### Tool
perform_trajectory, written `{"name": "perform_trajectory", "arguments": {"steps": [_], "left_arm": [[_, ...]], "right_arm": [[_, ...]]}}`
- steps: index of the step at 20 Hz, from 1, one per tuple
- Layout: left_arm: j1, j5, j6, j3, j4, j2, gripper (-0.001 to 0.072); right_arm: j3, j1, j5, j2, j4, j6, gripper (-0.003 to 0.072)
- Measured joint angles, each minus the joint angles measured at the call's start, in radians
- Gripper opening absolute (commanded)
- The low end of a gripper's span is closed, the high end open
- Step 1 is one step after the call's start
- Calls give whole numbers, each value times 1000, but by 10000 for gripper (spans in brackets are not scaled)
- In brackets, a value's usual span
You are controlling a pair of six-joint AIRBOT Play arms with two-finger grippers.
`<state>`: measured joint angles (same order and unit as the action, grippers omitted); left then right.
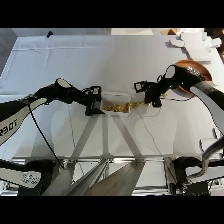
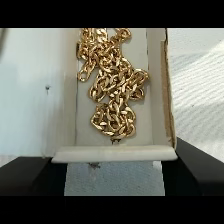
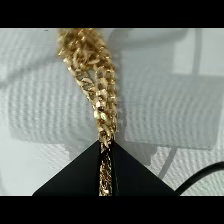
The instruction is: Fold the box and place the chain.
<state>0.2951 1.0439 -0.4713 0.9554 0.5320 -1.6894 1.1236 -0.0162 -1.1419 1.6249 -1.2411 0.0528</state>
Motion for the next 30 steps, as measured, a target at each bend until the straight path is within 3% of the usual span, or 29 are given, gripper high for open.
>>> {"name": "perform_trajectory", "arguments": {"steps": [14, 21, 24, 30], "left_arm": [[0, 0, 0, 0, 0, 0, 321], [-2, 6, -1, 0, 4, 0, 321], [-1, 6, -3, -1, 5, 0, 321], [0, 1, 2, 0, 1, 0, 321]], "right_arm": [[-1, -296, 97, -275, -50, -561, 13], [0, -493, 241, -324, -71, -849, 13], [0, -539, 282, -327, -149, -945, 13], [-2, -565, 198, -329, -242, -1166, 12]]}}
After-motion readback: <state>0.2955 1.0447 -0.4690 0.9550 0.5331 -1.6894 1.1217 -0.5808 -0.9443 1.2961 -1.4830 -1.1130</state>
